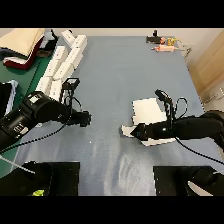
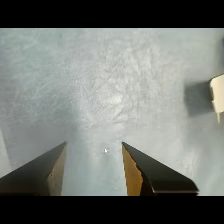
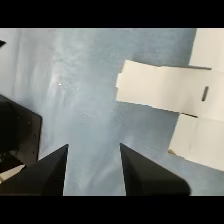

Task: Fold the box.

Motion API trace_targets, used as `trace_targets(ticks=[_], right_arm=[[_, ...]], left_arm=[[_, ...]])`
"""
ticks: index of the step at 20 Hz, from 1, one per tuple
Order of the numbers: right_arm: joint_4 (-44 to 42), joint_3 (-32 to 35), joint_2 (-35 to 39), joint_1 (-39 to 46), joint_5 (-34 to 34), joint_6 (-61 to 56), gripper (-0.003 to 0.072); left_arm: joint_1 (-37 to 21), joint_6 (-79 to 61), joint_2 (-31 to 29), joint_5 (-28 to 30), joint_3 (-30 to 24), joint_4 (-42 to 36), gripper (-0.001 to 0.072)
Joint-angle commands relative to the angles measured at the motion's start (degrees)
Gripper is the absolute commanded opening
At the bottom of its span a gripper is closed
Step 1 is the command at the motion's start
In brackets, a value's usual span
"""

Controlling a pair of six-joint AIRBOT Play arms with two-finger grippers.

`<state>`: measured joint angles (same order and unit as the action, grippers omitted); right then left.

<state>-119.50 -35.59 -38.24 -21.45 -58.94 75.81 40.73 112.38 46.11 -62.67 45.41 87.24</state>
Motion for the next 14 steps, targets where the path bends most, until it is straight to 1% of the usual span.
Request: trace_targets(ticks=[1, 3, 4, 5, 7, 8, 10, 12, 14], right_arm=[[15.17, -5.01, -5.2, 6.99, -6.25, -7.28, 0.0481], [25.24, -12.2, -10.51, 19.02, -14.82, -4.92, 0.0481], [27.76, -15.45, -13.18, 25.55, -18.01, -1.84, 0.0481], [29.18, -18.45, -16.0, 32.81, -20.02, 2.71, 0.048], [28.3, -22.25, -21.42, 45.86, -21.16, 10.1, 0.0481], [26.64, -23.15, -24.3, 51.6, -21.18, 14.14, 0.048], [21.51, -23.39, -30.21, 60.02, -20.46, 22.56, 0.0481], [12.5, -23.43, -36.54, 65.0, -20.55, 31.47, 0.048], [4.96, -24.63, -42.62, 66.77, -22.71, 38.69, 0.0481]], left_arm=[[-0.02, -0.02, -0.02, 4.17, 0.0, -0.02, 0.0531], [-0.02, -0.02, -0.02, 4.87, 0.0, 0.0, 0.0531], [-0.02, -0.02, -0.02, 4.87, 0.0, 0.0, 0.0531], [-0.02, -0.02, -0.02, 4.85, 0.0, -0.02, 0.0531], [-0.02, 0.0, -0.02, 4.9, 0.0, -0.02, 0.0531], [-0.02, -0.02, -0.02, 5.11, 0.0, 0.0, 0.0531], [0.0, -0.02, -0.02, 5.9, 0.0, -0.02, 0.0531], [-0.02, -0.02, -0.02, 6.51, 0.0, -0.02, 0.0531], [-0.02, -0.02, -0.02, 6.78, 0.0, -0.02, 0.0531]])
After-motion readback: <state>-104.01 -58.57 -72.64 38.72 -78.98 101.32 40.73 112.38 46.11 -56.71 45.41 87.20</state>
